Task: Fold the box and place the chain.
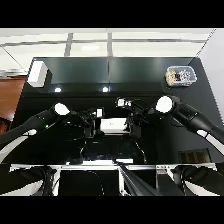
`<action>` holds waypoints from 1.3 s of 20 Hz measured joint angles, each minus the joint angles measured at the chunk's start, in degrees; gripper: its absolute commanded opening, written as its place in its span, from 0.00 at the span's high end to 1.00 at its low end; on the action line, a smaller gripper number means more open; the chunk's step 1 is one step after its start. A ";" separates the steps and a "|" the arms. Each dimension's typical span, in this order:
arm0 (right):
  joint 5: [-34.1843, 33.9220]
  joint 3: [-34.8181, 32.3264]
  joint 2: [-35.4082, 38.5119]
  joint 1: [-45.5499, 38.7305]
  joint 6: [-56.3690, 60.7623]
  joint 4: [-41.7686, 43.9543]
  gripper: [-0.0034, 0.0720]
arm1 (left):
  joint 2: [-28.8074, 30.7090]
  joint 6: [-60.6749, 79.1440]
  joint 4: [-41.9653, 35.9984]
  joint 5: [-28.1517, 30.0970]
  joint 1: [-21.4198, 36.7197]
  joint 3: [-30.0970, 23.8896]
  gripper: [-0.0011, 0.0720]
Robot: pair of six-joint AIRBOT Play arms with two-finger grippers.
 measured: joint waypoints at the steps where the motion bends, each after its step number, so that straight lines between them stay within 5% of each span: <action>1: 0.37 -0.04 0.15 0.00 0.37 0.00 0.61 | 0.00 -0.02 0.00 -0.09 0.00 0.00 0.44; 2: 1.03 -0.04 0.55 0.00 1.03 -0.13 0.71 | 0.00 -0.02 0.00 -0.07 0.00 0.00 0.44; 5: 1.75 0.37 2.82 -0.81 6.88 0.48 0.76 | 0.00 -0.20 -0.04 -0.04 0.00 0.00 0.44; 6: 2.51 0.44 3.50 -1.60 10.54 0.44 0.93 | 0.00 -0.20 -0.04 -0.02 0.02 0.00 0.44; 11: 7.39 -2.97 4.81 -5.01 25.24 6.29 0.93 | 0.00 -0.17 -0.04 0.15 0.02 0.00 0.44; 17: -1.05 -8.55 1.77 -5.84 26.53 26.45 0.93 | 0.00 -0.04 -0.04 0.20 0.02 0.00 0.44; 26: -6.19 -9.62 -5.75 -6.01 26.51 31.28 0.93 | 0.00 -0.02 -0.02 0.26 0.02 0.00 0.44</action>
